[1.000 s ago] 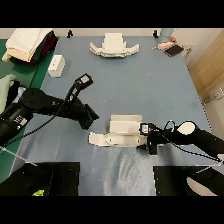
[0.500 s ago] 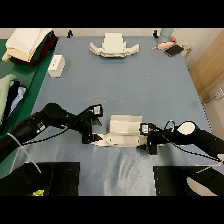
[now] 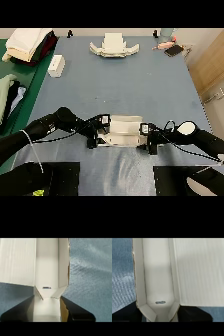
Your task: Fold the box.
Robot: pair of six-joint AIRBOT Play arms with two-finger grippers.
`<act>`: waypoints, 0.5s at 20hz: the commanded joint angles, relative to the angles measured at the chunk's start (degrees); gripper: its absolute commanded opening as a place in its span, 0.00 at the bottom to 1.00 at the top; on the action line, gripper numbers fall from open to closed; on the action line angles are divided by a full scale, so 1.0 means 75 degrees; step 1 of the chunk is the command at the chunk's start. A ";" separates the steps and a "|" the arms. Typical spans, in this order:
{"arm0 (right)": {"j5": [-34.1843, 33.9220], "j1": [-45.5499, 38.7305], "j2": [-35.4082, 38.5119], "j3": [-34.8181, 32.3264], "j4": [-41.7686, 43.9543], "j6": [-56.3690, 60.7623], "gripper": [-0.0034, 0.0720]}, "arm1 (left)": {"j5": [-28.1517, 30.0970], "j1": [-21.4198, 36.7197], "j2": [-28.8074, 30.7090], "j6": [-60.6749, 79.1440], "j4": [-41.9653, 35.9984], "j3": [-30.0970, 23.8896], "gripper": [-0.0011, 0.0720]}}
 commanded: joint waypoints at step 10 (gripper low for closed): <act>0.0003 0.0009 0.0006 0.0006 0.0000 0.0003 0.73 | 0.0358 -0.0466 -0.0274 0.0000 -0.0860 -0.0085 0.40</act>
